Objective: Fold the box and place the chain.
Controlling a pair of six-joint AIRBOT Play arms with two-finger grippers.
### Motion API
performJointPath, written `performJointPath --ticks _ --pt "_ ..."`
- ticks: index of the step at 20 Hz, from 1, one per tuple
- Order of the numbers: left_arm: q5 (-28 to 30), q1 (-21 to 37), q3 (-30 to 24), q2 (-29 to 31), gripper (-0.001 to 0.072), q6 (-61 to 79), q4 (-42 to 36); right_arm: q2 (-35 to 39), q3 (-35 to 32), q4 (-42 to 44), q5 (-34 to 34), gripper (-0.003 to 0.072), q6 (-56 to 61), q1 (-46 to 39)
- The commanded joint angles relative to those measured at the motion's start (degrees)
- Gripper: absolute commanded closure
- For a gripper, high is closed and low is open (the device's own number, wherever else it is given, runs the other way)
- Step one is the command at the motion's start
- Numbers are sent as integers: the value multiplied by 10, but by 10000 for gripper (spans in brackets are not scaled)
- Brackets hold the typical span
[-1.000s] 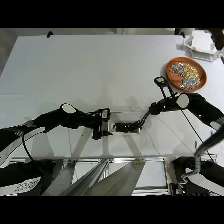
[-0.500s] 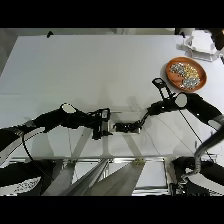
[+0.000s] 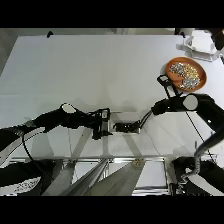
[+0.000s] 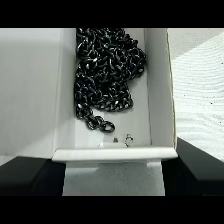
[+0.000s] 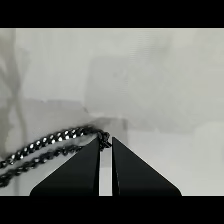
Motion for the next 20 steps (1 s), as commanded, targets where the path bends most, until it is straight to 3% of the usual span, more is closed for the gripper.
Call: performJointPath --ticks 1,7,11,15,20 --pt "0 0 0 0 577 0 0 100 0 6 49 677 -5 0" --pt "0 0 0 0 577 0 0 298 0 103 106 677 -52 0" --pt "0 0 0 0 577 0 0 376 0 224 107 677 -71 0" --pt "0 0 0 0 577 0 0 378 0 397 107 676 -137 0" --pt "0 0 0 0 577 0 0 321 -1 418 126 676 -164 0"
